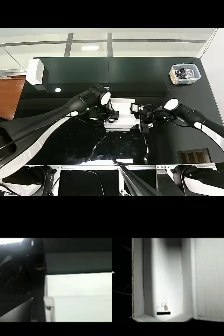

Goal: Fold the box and place the chain.

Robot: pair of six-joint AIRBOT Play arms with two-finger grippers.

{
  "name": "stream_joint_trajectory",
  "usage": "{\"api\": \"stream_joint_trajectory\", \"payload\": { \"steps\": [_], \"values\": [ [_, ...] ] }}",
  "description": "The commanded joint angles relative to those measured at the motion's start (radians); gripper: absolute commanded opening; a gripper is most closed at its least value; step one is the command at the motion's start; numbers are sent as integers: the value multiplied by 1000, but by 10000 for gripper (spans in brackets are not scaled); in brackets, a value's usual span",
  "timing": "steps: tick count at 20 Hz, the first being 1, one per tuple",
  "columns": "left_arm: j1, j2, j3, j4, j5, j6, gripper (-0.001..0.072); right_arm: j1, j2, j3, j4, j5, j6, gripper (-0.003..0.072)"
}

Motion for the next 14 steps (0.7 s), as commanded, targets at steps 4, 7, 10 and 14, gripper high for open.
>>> {"api": "stream_joint_trajectory", "payload": {
  "steps": [4,7,10,14],
  "values": [
    [-13,0,3,31,0,-9,137,0,-1,0,0,-2,-1,228],
    [-19,0,3,23,35,-13,20,0,-1,0,0,-11,-1,228],
    [-18,0,3,24,37,-13,20,0,0,0,2,-14,2,295],
    [-18,0,3,24,38,-13,20,-7,58,0,-74,-17,127,720]
  ]
}}
